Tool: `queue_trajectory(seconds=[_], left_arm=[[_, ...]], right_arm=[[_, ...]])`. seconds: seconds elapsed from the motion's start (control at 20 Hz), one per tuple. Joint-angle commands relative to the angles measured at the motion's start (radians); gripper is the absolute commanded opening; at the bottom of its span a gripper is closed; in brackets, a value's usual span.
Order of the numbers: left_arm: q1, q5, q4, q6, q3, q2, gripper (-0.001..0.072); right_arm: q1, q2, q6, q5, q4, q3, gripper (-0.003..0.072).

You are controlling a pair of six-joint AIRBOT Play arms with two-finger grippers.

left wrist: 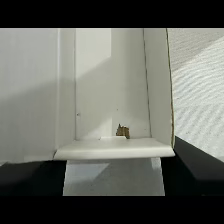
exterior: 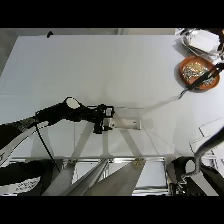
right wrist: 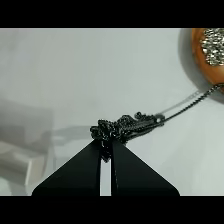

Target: Fold the box and place the chain.

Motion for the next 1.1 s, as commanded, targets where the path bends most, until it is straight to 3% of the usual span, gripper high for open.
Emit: queue_trajectory(seconds=[0.0,0.2,0.35,0.55,0.75,0.9,1.05], left_arm=[[0.0,0.0,0.0,0.0,0.001,0.0,0.0313],[0.0,0.0,0.0,0.0,0.001,0.0,0.0313],[0.0,0.0,0.0,0.0,0.001,0.0,0.0313],[0.0,0.0,0.0,0.0,0.001,0.0,0.0313],[0.0,0.0,0.0,0.0,0.001,0.0,0.0313],[0.0,0.0,0.0,0.0,0.001,0.0,0.0313],[0.0,0.0,0.0,0.0,0.001,0.0,0.0313]], right_arm=[[0.001,0.035,-0.014,0.135,0.159,0.0,0.0016],[0.011,0.077,-0.014,0.2,0.176,-0.037,0.0016],[0.127,0.131,-0.013,0.167,0.183,-0.167,0.0016],[0.391,0.166,-0.013,-0.021,0.161,-0.394,0.0016],[0.621,0.166,0.084,-0.182,-0.029,-0.542,0.0016],[0.684,0.166,0.241,-0.221,-0.211,-0.595,0.0016],[0.684,0.166,0.28,-0.243,-0.214,-0.637,0.0016]])
